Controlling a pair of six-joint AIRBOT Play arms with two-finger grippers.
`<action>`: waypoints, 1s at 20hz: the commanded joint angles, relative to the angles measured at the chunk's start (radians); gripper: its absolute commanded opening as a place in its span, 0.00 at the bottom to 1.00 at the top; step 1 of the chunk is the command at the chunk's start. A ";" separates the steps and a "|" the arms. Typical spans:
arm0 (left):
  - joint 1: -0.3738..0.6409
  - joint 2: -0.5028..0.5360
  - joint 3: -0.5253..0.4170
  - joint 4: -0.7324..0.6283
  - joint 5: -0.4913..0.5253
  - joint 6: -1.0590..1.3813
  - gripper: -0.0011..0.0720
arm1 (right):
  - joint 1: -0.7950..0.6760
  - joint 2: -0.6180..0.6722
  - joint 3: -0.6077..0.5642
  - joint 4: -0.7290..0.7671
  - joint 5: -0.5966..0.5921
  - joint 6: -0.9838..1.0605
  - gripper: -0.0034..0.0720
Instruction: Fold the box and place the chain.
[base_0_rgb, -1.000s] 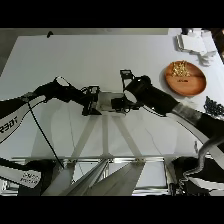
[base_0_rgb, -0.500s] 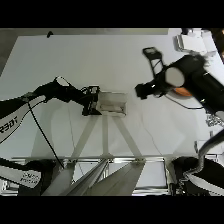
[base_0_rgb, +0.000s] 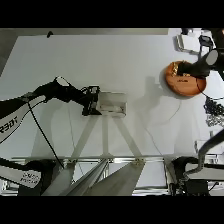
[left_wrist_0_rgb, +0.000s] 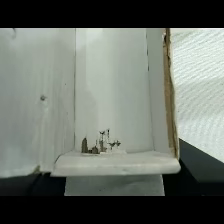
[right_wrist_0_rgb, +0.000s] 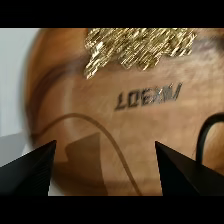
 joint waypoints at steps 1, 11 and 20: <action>0.001 0.001 0.000 0.000 0.000 0.000 0.12 | -0.067 -0.217 0.142 -0.027 -0.093 -0.019 0.98; 0.001 0.001 0.000 0.000 0.000 0.000 0.12 | -0.070 -0.407 0.261 -0.055 -0.155 -0.017 0.25; 0.001 0.001 0.000 0.000 0.000 0.000 0.12 | 0.010 -0.105 0.172 -0.056 0.101 -0.173 0.05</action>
